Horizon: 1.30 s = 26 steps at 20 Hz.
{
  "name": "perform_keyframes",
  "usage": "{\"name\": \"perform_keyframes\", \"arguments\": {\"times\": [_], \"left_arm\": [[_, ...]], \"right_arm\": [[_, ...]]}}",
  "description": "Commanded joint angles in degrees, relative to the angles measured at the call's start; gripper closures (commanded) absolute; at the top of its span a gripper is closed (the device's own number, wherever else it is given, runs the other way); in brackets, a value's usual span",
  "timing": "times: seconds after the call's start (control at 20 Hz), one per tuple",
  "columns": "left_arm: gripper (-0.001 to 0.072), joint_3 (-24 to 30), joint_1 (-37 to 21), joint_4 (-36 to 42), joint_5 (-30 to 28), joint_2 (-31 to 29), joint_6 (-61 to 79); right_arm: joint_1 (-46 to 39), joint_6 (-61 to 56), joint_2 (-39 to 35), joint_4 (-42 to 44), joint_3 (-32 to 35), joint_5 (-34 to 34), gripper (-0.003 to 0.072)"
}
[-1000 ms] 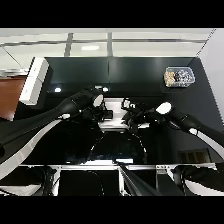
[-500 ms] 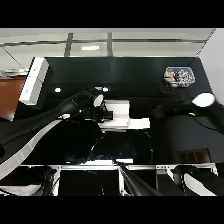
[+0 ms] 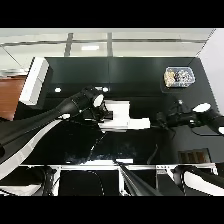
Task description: Fold the box and place the chain.
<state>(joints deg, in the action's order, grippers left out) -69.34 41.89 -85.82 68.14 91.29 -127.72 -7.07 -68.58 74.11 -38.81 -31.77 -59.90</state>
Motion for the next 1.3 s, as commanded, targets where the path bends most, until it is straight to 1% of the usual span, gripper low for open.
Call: {"name": "perform_keyframes", "arguments": {"times": [0.0,0.15,0.4,0.45,0.5,0.55,0.65,0.7,0.75,0.8,0.85,0.95,1.05,1.15,1.25], "left_arm": [[0.0679,-0.07,0.00,-0.04,-0.02,0.00,0.00],[0.0679,-0.07,0.00,-0.04,0.00,0.00,0.00],[0.0679,-0.07,0.00,-0.04,0.00,0.00,0.00],[0.0679,-0.07,0.00,-0.04,0.00,0.00,0.00],[0.0679,-0.07,0.00,-0.04,-0.02,0.00,0.00],[0.0679,-0.07,0.00,-0.04,-0.02,0.00,0.00],[0.0679,-0.07,0.00,-0.04,0.00,0.00,0.00],[0.0679,-0.07,0.00,-0.02,0.00,0.00,0.00],[0.0679,-0.07,0.00,-0.04,0.00,0.00,0.00],[0.0679,-0.07,0.00,-0.04,0.00,0.00,0.00],[0.0679,-0.07,0.00,-0.04,0.00,0.00,0.00],[0.0679,-0.07,0.00,-0.04,0.00,0.00,0.00],[0.0679,-0.07,0.00,-0.04,0.00,0.00,0.00],[0.0679,-0.07,0.00,-0.04,-0.02,0.00,0.00],[0.0679,-0.07,0.00,-0.04,0.00,0.00,0.00]], "right_arm": [[8.37,2.21,4.20,4.50,0.33,2.97,0.0668],[11.67,10.86,4.20,10.21,-1.05,1.97,0.0668],[11.78,11.82,4.20,8.09,-8.41,-7.13,0.0658],[11.78,11.80,4.20,8.22,-9.38,-8.61,0.0479],[11.78,11.80,4.20,8.31,-10.10,-9.86,0.0335],[11.78,11.82,4.20,8.33,-10.62,-11.02,0.0300],[11.91,11.82,4.20,8.31,-11.04,-11.50,0.0299],[12.07,11.80,4.20,8.37,-11.08,-11.26,0.0281],[12.26,11.80,4.20,8.35,-11.08,-10.86,0.0078],[12.59,11.80,4.20,8.35,-11.08,-10.38,0.0058],[13.00,11.82,4.20,8.35,-11.15,-9.81,0.0068],[14.49,11.80,4.20,8.37,-11.93,-8.41,0.0146],[16.39,11.67,4.20,8.33,-13.29,-6.64,0.0246],[18.27,9.57,4.20,8.28,-14.40,-4.74,0.0255],[20.41,4.74,4.20,7.06,-15.26,-2.34,0.0266]]}}
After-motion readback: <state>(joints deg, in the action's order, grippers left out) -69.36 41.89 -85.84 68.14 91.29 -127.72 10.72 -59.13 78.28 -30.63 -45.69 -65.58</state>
